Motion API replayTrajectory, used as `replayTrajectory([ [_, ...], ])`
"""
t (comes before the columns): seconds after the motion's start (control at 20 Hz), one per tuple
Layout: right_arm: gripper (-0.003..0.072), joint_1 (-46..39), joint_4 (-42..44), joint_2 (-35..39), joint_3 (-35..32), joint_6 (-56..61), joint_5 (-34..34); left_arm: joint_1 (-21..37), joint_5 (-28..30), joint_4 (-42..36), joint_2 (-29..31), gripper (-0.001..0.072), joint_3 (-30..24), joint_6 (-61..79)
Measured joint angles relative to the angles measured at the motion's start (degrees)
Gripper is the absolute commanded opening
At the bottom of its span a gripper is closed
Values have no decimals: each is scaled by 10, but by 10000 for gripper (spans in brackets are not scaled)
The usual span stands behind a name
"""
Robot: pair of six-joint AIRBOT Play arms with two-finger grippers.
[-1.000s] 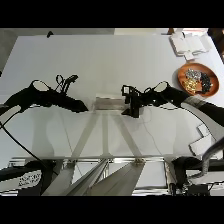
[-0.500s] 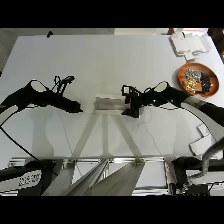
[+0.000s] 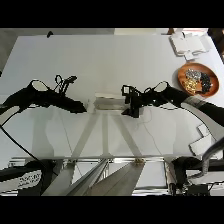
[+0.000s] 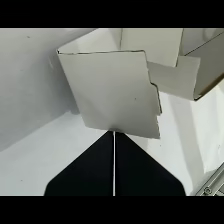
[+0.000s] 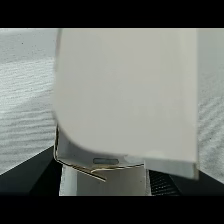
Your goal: Fold the box and place the chain.
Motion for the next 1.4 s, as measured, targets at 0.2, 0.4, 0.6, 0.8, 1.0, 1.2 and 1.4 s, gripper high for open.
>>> replayTrajectory([
  [0.2, 404, 0, 0, 0, 0, 0, 0, 9, -3, 9, 15, 4, 0, 2],
  [0.4, 404, 0, 0, 0, 0, 0, 0, 44, 8, 56, 38, 8, 0, -27],
  [0.6, 404, 0, 0, 0, 0, 0, 0, 61, 34, 78, 40, 7, 0, -71],
  [0.8, 404, 0, 0, 0, 0, 0, 0, 59, 57, 63, 17, 7, 0, -89],
  [1.0, 404, 0, 0, 0, 0, 0, 0, 42, 82, 42, -4, 7, 0, -94],
  [1.2, 404, 0, 0, 0, 0, 0, 0, 23, 106, 21, -11, 2, 0, -96],
  [1.4, 404, 0, 0, 0, 0, 0, 0, 4, 118, 16, -13, 2, 0, -101],
])
